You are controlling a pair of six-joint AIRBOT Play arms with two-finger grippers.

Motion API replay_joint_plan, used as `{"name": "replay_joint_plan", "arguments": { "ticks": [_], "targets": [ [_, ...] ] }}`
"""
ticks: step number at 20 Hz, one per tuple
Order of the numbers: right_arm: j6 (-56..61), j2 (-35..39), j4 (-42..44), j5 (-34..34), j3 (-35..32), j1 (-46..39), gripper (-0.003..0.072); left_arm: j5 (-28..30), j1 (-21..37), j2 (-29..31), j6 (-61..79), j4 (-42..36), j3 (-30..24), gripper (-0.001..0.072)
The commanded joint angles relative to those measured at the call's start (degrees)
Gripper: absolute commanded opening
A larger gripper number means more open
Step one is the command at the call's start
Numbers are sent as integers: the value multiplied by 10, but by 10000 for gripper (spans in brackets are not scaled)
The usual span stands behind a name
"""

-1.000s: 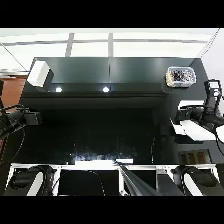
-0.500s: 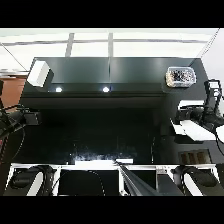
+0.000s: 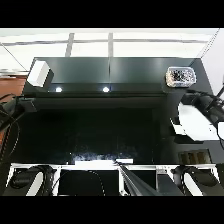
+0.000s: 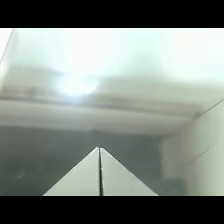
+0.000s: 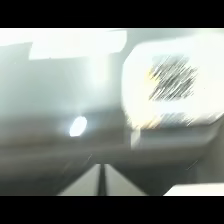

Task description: Fold the box and place the chain.

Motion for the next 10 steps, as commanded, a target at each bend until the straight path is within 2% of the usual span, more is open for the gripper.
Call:
{"name": "replay_joint_plan", "arguments": {
  "ticks": [1, 2, 3, 4, 5, 8, 10],
  "targets": [
    [34, -94, -14, -28, 56, -111, 678, 79, 0, -30, 0, -92, -1, 28],
    [28, -144, -26, 19, 93, -162, 720, 83, 0, -40, 0, -96, -1, 38],
    [27, -192, -56, 73, 139, -207, 720, 81, 0, -51, 0, -96, -1, 287],
    [36, -236, -76, 122, 186, -250, 720, 80, 0, -61, 1, -96, -1, 633],
    [40, -279, -80, 168, 235, -292, 720, 79, 0, -71, 0, -95, -1, 708],
    [42, -397, -118, 328, 370, -409, 720, 64, 0, -95, 0, -94, -1, 708],
    [43, -449, -125, 410, 419, -480, 720, 42, 0, -101, 1, -93, -1, 708]
  ]
}}
